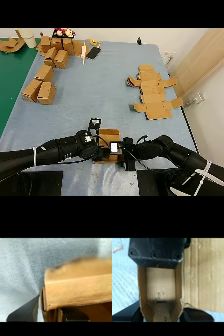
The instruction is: Fold the box.
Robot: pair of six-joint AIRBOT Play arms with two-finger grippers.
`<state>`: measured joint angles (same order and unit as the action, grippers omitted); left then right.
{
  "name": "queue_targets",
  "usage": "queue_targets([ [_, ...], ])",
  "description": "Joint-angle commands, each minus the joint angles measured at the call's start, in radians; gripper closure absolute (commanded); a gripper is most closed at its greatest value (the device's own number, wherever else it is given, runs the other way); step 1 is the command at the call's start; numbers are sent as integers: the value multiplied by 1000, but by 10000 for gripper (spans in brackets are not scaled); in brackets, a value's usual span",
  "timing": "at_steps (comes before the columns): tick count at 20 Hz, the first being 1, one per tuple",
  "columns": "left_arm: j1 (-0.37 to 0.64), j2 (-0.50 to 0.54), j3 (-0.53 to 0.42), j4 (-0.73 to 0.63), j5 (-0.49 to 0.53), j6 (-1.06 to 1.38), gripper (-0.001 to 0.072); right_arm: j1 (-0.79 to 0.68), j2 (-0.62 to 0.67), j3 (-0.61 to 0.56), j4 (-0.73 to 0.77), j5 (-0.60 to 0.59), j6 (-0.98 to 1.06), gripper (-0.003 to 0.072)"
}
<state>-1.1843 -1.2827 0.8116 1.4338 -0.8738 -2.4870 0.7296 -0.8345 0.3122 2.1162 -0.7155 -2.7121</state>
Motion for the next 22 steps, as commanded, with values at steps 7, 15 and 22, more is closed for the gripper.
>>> queue_targets([
  [7,-2,-4,0,-47,28,2,696,0,0,0,0,0,-1,184],
  [15,-19,-4,0,-47,73,3,694,0,0,0,0,-1,0,184],
  [22,-19,-4,0,-47,79,2,233,0,0,0,0,0,-1,184],
])
